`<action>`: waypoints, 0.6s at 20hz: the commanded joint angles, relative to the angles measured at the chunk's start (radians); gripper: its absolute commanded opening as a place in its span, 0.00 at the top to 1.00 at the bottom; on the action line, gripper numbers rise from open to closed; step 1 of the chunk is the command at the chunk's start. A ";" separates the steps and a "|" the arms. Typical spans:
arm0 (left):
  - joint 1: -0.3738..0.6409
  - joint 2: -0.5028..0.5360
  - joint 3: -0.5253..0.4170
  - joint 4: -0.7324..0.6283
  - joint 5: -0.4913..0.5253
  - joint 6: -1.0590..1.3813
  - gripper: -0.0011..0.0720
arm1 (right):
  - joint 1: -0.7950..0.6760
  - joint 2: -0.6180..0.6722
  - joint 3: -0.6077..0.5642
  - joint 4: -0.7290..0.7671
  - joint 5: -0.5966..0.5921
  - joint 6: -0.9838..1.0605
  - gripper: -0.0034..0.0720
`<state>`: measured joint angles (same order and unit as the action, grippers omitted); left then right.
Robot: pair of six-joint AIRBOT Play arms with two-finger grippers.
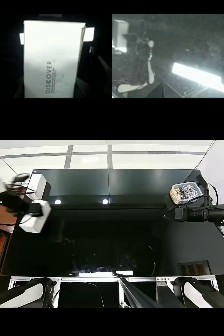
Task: Fold the box and place the chain.
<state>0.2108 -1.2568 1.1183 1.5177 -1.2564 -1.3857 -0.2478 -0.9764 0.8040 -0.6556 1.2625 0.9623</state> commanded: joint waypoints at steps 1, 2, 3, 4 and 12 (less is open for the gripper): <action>0.191 -0.058 0.019 -0.091 0.109 0.045 0.60 | 0.000 0.000 0.001 0.001 -0.015 0.023 0.93; 0.200 -0.104 0.052 -0.077 0.115 0.057 0.60 | 0.000 0.000 0.001 0.000 -0.022 0.023 0.93; 0.204 -0.151 0.089 -0.063 0.119 0.070 0.60 | 0.000 0.000 0.001 0.000 -0.034 0.023 0.93; 0.205 -0.198 0.127 -0.059 0.125 0.078 0.60 | 0.000 0.000 0.001 0.000 -0.052 0.023 0.93; 0.166 -0.437 0.343 -0.053 0.152 0.106 0.45 | 0.000 0.000 0.001 0.000 -0.149 0.022 0.93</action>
<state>0.3851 -1.6295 1.4033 1.4548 -1.1259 -1.2903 -0.2478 -0.9764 0.8040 -0.6552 1.1572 0.9844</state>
